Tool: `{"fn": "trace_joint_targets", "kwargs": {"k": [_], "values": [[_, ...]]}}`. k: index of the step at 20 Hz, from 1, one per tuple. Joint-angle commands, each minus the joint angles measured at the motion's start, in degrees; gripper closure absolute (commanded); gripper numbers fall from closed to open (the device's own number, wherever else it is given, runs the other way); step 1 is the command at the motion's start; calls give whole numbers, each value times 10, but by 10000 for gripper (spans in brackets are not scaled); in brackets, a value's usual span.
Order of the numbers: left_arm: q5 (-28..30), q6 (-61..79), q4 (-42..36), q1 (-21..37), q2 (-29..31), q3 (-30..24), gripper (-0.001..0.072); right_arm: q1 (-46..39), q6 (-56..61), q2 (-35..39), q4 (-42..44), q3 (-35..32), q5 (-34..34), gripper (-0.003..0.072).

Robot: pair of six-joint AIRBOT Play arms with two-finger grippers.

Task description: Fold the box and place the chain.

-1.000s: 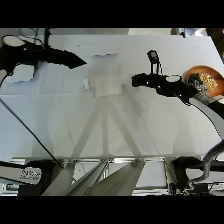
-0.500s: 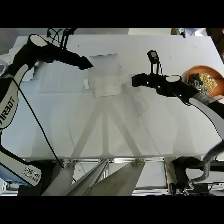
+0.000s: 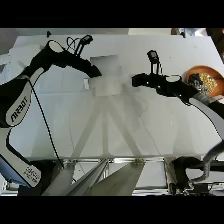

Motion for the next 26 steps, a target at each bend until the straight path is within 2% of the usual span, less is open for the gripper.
{"fn": "trace_joint_targets", "kwargs": {"k": [1, 4, 5, 7, 26], "values": [[-15, 47, 1, -10, -8, 0, 336, 1, 0, 0, 0, 0, 0, 668], [-13, 68, 3, -9, -8, 0, 410, 1, 0, 0, 0, 0, 0, 668], [-13, 74, 4, -9, -8, 1, 485, 1, 0, 0, 0, 0, 0, 668], [-7, 75, 4, -9, -8, 0, 695, 1, 0, 0, 0, 0, 0, 668], [-2, 73, -10, -11, -8, 0, 697, 1, 0, 0, 0, 0, 0, 668]]}}
